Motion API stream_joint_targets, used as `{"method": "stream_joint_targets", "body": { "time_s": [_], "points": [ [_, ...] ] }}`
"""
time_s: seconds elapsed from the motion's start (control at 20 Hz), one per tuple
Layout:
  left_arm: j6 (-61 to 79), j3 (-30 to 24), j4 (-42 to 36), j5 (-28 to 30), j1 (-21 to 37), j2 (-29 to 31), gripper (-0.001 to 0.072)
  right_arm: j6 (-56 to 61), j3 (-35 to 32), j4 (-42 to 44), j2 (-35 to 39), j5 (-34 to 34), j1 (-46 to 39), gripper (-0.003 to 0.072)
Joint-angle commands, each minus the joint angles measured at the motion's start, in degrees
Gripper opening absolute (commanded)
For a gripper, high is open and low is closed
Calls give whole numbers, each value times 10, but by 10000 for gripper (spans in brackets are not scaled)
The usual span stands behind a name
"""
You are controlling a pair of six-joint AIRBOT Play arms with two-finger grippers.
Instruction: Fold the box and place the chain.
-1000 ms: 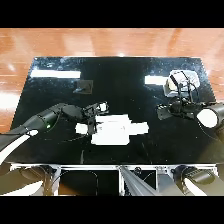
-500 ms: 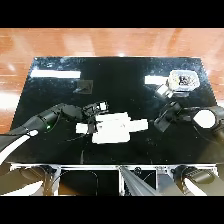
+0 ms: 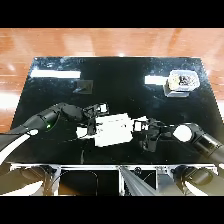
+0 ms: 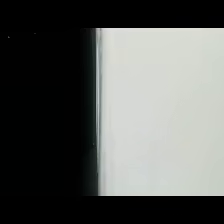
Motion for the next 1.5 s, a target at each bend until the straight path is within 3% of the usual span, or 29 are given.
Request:
{"method": "stream_joint_targets", "body": {
  "time_s": [0.0, 0.25, 0.55, 0.75, 0.95, 1.45],
  "points": [
    [1, 25, 17, 27, -3, -12, 18, -58, -12, 4, -3, -59, 35, 713],
    [1, 77, 22, 73, -3, -55, 18, -61, -12, 5, -3, -50, 35, 713],
    [1, 77, 20, 74, -3, -63, 19, -120, -12, 39, -28, -56, 61, 713],
    [1, 77, 20, 74, -3, -63, 19, -132, -12, 42, -81, -151, 91, 712],
    [1, 77, 18, 74, -3, -63, 19, -112, -9, 66, -81, -227, 95, 713],
    [1, 77, 18, 74, -3, -63, 19, -21, 2, 85, -45, -178, 36, 714]
  ]
}}
